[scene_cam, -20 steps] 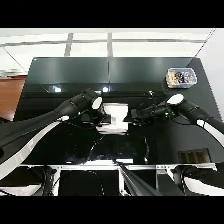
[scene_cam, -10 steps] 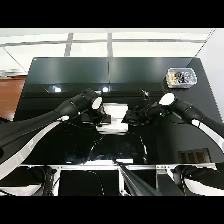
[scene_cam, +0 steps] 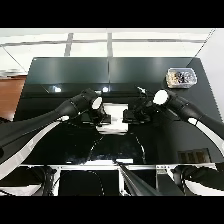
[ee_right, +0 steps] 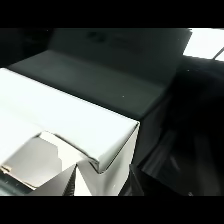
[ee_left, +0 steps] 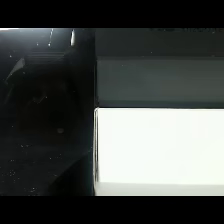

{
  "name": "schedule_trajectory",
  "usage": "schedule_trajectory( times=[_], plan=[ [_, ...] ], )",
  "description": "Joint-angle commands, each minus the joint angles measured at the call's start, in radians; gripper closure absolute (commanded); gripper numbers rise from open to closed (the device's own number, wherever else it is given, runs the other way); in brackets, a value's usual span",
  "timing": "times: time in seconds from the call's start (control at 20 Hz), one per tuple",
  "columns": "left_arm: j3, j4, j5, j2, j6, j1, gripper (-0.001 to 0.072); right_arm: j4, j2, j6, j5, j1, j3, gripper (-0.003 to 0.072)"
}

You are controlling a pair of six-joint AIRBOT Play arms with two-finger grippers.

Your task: Fold the box and place the chain.

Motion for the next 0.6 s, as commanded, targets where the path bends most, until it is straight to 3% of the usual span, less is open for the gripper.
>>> schedule_trajectory(
  times=[0.0,0.35,0.55],
  plan=[
    [0.0,0.0,-0.008,0.0,0.0,0.0,0.0684,-0.167,-0.002,0.208,-0.025,0.07,0.041,0.0331],
    [0.0,0.0,-0.008,0.0,0.0,0.0,0.0684,-0.422,-0.056,0.489,0.053,0.208,0.167,0.0332],
    [0.0,0.0,-0.006,0.0,0.0,0.0,0.0684,-0.532,-0.066,0.609,0.113,0.263,0.183,0.0333]
  ],
)
